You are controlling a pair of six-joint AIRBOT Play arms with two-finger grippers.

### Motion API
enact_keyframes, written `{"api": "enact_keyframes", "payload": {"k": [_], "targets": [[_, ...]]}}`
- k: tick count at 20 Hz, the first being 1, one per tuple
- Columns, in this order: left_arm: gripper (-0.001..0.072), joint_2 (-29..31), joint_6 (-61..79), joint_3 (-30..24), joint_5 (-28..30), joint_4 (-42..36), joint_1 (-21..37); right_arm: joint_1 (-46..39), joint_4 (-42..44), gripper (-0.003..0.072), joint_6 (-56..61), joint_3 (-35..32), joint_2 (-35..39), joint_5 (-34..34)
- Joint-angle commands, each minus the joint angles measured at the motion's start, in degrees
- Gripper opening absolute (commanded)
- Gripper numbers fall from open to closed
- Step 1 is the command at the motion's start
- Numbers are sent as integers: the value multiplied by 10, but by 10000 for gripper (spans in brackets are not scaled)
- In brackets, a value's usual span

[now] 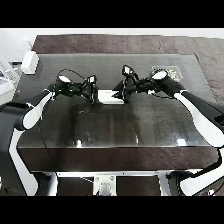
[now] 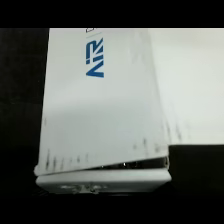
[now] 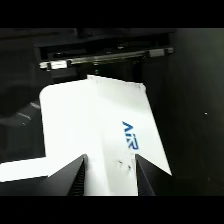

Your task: Fold the box and place the chain.

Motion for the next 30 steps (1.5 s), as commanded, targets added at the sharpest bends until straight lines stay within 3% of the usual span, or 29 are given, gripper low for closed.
{"api": "enact_keyframes", "payload": {"k": [1, 4, 14, 22, 26, 30], "targets": [[408, 0, 0, 0, 0, 0, 0, 2, -3, 378, -1, 0, -1, 22], [409, 0, 0, 0, 0, 0, 0, 2, -13, 408, -1, 0, -10, 18], [408, 0, 0, 0, 0, 0, 0, 2, -12, 408, -30, 15, -15, -29], [408, 0, 0, 0, 0, 0, 0, -10, -16, 413, -33, 10, -1, 52], [408, 0, 0, 0, 0, 0, 0, -16, -16, 395, -41, -5, 2, 52], [408, 0, 0, 0, 0, 0, 0, -14, -14, 395, -71, -15, -4, -8]]}}
